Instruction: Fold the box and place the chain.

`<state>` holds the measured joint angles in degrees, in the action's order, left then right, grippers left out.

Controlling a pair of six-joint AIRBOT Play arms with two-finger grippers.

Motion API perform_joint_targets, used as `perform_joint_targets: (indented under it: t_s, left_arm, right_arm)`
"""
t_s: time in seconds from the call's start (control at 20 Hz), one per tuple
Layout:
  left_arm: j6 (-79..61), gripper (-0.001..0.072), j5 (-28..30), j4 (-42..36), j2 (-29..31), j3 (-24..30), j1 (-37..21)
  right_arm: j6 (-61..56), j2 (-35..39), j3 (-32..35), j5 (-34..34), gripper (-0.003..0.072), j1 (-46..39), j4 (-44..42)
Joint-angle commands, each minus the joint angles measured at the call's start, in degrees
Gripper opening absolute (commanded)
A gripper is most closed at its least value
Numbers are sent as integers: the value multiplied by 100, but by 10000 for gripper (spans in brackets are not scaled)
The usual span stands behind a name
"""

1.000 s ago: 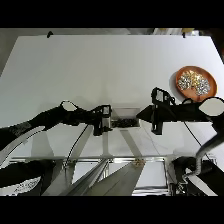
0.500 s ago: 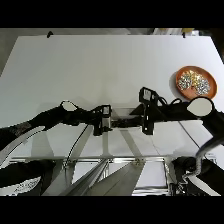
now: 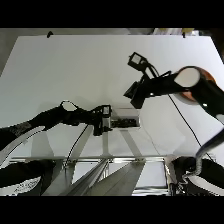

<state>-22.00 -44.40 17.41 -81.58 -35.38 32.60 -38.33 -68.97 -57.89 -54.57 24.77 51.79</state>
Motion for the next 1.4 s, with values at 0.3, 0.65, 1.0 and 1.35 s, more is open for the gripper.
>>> perform_joint_targets:
  t_s: [0.3, 0.65, 1.0, 1.35]
  left_arm:
    - [-2, 311, 0, 0, 0, 2, 0]
    - [-2, 311, 2, 0, 0, 2, 0]
    - [-2, 311, 0, 0, 0, 2, 0]
    - [-2, 311, 0, 0, 0, 2, 0]
  right_arm:
    - [-131, -348, 105, -820, 101, 848, 1290]
    - [763, -188, 118, -1215, 255, 872, 1224]
    - [846, -186, 153, -1250, 279, 1244, 1233]
    - [833, -188, 442, -719, 275, 1244, 1587]
